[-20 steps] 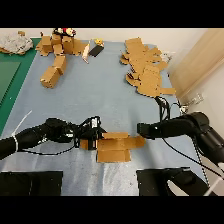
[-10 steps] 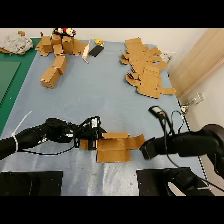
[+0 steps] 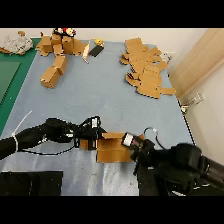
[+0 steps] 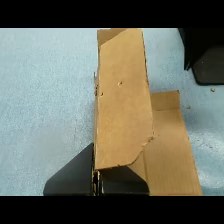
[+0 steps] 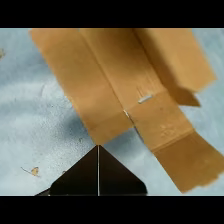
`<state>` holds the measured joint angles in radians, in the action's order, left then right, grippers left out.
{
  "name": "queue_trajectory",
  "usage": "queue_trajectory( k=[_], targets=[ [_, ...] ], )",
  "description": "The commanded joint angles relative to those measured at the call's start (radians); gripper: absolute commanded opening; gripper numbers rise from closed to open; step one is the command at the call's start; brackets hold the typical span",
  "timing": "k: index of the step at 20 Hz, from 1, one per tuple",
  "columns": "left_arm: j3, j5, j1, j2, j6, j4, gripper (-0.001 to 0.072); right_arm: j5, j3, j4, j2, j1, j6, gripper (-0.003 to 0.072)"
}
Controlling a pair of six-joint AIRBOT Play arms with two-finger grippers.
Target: Fold the box.
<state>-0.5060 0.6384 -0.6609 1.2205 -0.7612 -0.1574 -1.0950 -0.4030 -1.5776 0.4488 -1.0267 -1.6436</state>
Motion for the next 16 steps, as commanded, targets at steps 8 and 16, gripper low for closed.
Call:
queue_trajectory(
  k=[8,16],
  targets=[
    [0.000,0.000,0.000,0.000,0.000,0.000,0.0014,0.210,0.111,0.346,0.169,-0.371,0.091,0.0454],
    [0.000,0.000,0.000,0.000,0.000,0.000,0.0014,0.280,0.111,0.534,0.282,-0.371,0.159,0.0454]
  ],
)
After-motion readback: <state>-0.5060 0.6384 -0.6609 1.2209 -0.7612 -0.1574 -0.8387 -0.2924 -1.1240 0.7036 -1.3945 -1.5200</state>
